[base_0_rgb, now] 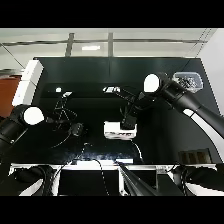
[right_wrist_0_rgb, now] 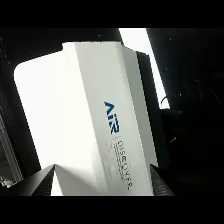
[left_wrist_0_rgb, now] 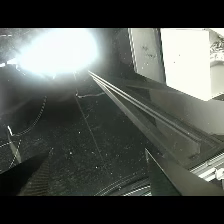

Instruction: Fold the box and place the chain.

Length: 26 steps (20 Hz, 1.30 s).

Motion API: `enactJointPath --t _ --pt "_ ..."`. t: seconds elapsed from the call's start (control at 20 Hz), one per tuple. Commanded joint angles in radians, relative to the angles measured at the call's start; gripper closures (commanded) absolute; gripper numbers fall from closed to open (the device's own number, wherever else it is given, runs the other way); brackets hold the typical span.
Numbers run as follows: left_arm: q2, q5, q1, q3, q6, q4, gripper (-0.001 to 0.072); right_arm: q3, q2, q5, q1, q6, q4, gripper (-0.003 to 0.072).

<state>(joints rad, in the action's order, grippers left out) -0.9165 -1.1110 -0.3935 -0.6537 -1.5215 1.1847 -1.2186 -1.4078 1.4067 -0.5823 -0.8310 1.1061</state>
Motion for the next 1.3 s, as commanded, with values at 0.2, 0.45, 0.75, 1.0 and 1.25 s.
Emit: enactJointPath --t 0.2,0.45,0.75,1.0,1.25 --pt "0.0 -0.008 0.001 0.0 -0.001 -0.001 -0.0001 0.016 -0.003 -0.01 -0.002 0.0 0.022 -0.0011" --pt "0.0 -0.016 0.001 0.001 -0.001 0.0 0.0 0.016 -0.003 -0.012 -0.002 -0.003 0.023 0.0256" --pt "0.0 -0.016 0.001 0.001 -0.001 0.0 0.0 0.016 -0.003 -0.012 -0.002 -0.003 0.034 0.0451" --pt "0.0 -0.016 0.001 0.001 -0.001 0.0 0.0 0.016 -0.003 -0.012 -0.002 -0.007 0.035 0.0451" --pt "0.0 -0.016 0.001 0.001 -0.001 0.0 0.0 0.016 -0.003 -0.023 -0.021 -0.023 0.091 0.0451"
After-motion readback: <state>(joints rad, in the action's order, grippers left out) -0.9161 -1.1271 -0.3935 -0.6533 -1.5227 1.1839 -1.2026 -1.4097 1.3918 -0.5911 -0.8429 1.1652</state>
